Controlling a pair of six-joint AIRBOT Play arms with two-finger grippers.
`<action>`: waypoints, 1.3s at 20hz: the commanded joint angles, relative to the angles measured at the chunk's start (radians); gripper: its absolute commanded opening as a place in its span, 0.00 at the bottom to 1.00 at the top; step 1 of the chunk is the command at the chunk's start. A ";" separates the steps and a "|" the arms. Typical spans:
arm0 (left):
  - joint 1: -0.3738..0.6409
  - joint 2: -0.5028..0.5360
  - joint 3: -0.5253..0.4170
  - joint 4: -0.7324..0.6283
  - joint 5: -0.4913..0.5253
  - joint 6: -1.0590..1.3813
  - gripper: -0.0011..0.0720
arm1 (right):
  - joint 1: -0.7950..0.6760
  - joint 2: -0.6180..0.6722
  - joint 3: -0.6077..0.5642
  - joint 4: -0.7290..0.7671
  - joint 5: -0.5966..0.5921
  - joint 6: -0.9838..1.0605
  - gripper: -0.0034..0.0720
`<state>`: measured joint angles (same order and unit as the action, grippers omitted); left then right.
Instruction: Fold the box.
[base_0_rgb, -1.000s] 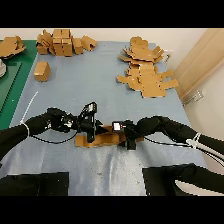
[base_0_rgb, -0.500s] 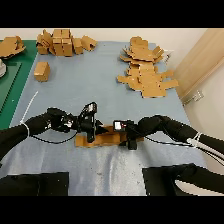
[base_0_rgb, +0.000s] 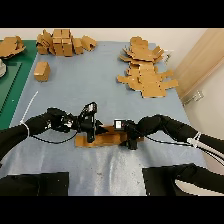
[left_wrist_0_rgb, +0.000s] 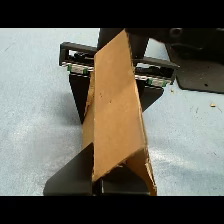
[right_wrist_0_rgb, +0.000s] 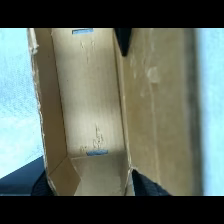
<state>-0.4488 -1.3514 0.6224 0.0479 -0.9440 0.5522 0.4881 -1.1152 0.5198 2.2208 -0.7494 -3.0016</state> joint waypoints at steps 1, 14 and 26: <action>0.000 0.001 0.000 0.000 0.000 0.000 0.03 | 0.000 0.001 0.000 0.013 0.000 0.001 0.81; 0.000 0.001 0.000 0.000 0.000 0.000 0.03 | 0.011 0.001 0.000 0.029 0.000 0.001 0.71; 0.000 0.001 0.000 0.000 0.000 0.000 0.03 | 0.015 0.001 0.000 0.027 0.000 0.001 0.74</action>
<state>-0.4488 -1.3510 0.6224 0.0483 -0.9440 0.5526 0.5018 -1.1149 0.5194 2.2478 -0.7498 -3.0013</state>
